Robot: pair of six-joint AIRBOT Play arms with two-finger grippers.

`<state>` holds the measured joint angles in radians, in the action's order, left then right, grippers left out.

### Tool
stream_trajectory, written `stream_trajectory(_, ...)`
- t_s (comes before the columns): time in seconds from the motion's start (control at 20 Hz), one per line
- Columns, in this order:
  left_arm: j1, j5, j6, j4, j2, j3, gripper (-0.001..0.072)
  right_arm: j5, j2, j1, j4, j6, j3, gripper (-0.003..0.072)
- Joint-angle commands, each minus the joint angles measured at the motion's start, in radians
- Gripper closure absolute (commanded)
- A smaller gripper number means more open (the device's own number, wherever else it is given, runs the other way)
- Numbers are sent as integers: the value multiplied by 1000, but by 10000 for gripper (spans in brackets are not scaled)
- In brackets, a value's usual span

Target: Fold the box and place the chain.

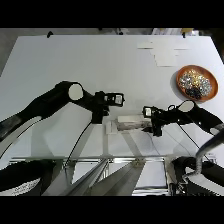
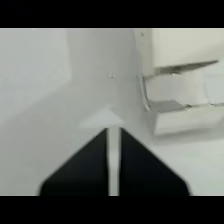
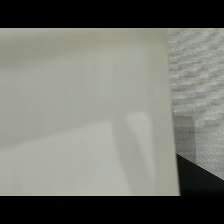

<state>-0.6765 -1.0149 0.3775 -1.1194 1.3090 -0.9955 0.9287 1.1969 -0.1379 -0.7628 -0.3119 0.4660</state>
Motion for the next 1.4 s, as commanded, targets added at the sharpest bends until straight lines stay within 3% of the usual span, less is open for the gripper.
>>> stream_trajectory(0.0,-78,-88,140,-89,-92,-1,707,0,0,0,0,0,1,365)
stream_trajectory(0.2,-245,-5,286,-32,-72,0,708,0,0,0,0,0,1,365)
stream_trajectory(0.3,-274,130,339,-5,-39,0,708,0,0,0,0,0,1,365)
stream_trajectory(0.5,-256,498,601,-8,16,0,708,0,0,0,0,0,1,365)
stream_trajectory(0.65,-225,621,748,-8,68,0,708,0,0,0,0,0,1,365)
stream_trajectory(1.0,-186,559,794,-7,184,0,707,0,0,0,0,0,1,365)
stream_trajectory(1.15,-182,494,793,-24,138,0,707,0,0,0,0,0,1,365)
stream_trajectory(1.35,-182,330,793,-154,-4,0,707,0,0,0,0,0,1,365)
